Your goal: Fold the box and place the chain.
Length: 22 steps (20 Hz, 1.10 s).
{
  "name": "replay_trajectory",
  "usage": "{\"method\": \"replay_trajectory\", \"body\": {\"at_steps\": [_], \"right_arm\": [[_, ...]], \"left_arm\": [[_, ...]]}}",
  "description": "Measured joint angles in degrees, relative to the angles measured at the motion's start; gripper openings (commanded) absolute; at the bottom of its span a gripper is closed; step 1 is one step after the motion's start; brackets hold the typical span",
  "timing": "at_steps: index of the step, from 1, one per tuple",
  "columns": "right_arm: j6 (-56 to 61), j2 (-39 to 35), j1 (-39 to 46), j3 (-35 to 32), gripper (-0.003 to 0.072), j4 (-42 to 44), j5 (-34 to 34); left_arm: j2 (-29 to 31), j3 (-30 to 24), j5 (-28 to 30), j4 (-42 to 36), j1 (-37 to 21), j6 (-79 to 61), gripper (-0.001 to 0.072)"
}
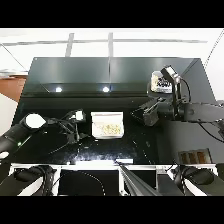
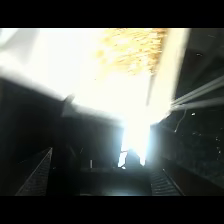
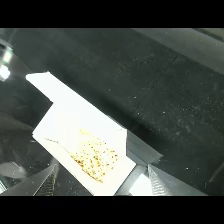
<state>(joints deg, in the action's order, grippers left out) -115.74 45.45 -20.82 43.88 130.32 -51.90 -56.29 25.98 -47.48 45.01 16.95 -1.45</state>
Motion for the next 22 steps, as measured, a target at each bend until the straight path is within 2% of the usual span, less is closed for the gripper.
{"method": "replay_trajectory", "body": {"at_steps": [9, 22], "right_arm": [[0.04, 0.00, 0.00, 0.00, 0.0702, 0.02, -1.05], [0.04, 0.00, 0.00, 0.00, 0.0702, 0.02, -1.20]], "left_arm": [[-7.48, 1.90, -0.61, -4.46, 1.92, -6.27, 0.0688], [-9.27, 1.97, -0.70, -8.33, 2.03, -11.76, 0.0688]]}}
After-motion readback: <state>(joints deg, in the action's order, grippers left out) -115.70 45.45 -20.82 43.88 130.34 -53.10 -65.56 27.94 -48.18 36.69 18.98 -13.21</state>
